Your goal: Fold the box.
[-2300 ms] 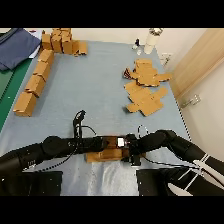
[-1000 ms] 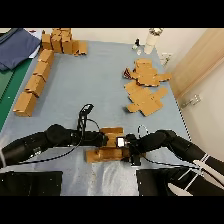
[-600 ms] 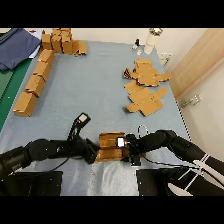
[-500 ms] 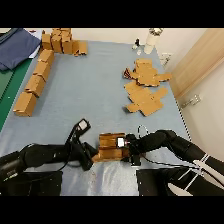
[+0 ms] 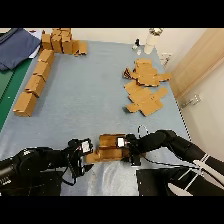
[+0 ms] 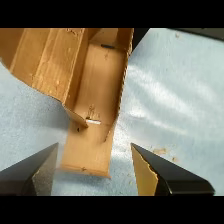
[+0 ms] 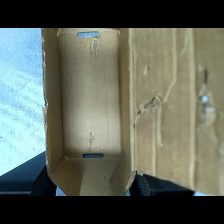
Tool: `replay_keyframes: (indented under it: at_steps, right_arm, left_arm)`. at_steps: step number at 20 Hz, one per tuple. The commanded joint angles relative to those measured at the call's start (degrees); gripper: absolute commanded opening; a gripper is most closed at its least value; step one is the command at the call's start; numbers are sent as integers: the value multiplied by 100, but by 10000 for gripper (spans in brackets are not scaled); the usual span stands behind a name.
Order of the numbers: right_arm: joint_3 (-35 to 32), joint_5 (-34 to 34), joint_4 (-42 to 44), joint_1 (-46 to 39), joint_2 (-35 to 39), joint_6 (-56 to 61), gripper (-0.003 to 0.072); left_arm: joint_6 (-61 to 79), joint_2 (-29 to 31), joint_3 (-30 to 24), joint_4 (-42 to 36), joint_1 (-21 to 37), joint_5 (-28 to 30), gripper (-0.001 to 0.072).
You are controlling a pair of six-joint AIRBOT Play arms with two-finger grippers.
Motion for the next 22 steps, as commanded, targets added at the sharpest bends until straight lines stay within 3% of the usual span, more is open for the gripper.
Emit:
replay_keyframes:
  at_steps: [1,4,10,11,12,15,21,22]
  right_arm:
    - [0,0,2,-2,0,7,508]
    - [0,2,2,-2,0,4,508]
    - [0,2,2,-2,0,4,507]
    - [0,0,2,-2,0,4,508]
    - [0,2,2,0,0,4,508]
    - [0,2,2,-2,0,4,508]
    - [0,0,4,-2,0,4,507]
    - [0,2,2,0,0,4,507]
  left_arm:
    - [522,-247,13,98,-20,4,700]
    - [573,-597,133,94,-20,264,699]
    - [616,-1338,562,35,-22,243,697]
    - [616,-1399,612,35,-22,234,626]
    - [621,-1414,654,37,-44,232,462]
    - [664,-1414,704,37,-98,170,182]
    - [664,-1425,713,37,-142,138,153]
    - [688,-1416,719,42,-155,79,24]
